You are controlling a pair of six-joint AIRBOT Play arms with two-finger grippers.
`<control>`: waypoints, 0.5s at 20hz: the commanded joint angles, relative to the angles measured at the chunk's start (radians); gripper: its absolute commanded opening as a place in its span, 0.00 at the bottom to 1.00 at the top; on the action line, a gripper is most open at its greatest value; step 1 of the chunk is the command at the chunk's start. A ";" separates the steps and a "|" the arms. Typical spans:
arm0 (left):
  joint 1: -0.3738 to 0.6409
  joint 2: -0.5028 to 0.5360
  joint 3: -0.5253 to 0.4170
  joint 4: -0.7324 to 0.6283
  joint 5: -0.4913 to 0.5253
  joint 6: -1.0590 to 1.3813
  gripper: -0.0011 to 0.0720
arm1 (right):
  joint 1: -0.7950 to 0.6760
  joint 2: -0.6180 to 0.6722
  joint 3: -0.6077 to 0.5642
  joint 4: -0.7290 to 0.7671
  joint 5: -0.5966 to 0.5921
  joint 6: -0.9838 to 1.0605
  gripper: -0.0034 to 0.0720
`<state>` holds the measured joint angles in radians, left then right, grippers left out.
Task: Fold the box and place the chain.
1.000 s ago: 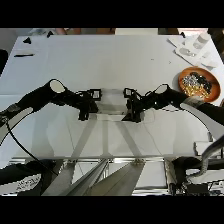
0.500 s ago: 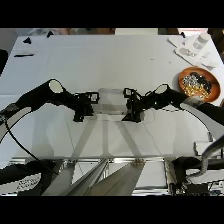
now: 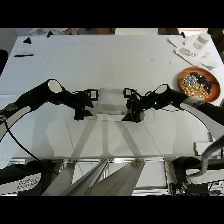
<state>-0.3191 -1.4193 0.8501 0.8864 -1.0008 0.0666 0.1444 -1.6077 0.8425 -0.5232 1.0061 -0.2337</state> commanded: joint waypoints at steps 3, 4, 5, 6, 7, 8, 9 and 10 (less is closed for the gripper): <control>0.000 -0.001 0.000 -0.063 0.006 0.024 0.60 | 0.001 0.000 0.000 0.000 0.000 0.000 0.50; 0.000 -0.001 0.000 -0.063 0.006 0.032 0.57 | 0.001 0.000 0.000 0.000 0.000 0.000 0.50; -0.001 -0.001 0.000 -0.064 0.006 0.065 0.51 | 0.001 0.000 0.000 0.000 0.000 0.000 0.50; -0.001 -0.001 0.000 -0.072 0.005 0.097 0.51 | 0.001 0.000 0.000 0.000 0.000 0.000 0.50; -0.001 -0.003 0.000 -0.086 0.003 0.119 0.51 | 0.001 0.000 0.000 0.000 0.000 0.000 0.50; -0.002 -0.006 0.000 -0.087 0.000 0.132 0.51 | 0.001 0.000 0.000 0.000 0.000 0.000 0.50; -0.003 -0.008 0.000 -0.078 0.000 0.132 0.51 | 0.001 0.000 0.000 0.000 0.000 0.000 0.50; -0.007 -0.008 0.000 -0.065 -0.002 0.133 0.51 | 0.001 0.000 0.000 0.000 0.000 0.000 0.50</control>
<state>-0.3218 -1.4239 0.8501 0.8158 -0.9970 0.1646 0.1444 -1.6077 0.8425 -0.5232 1.0061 -0.2337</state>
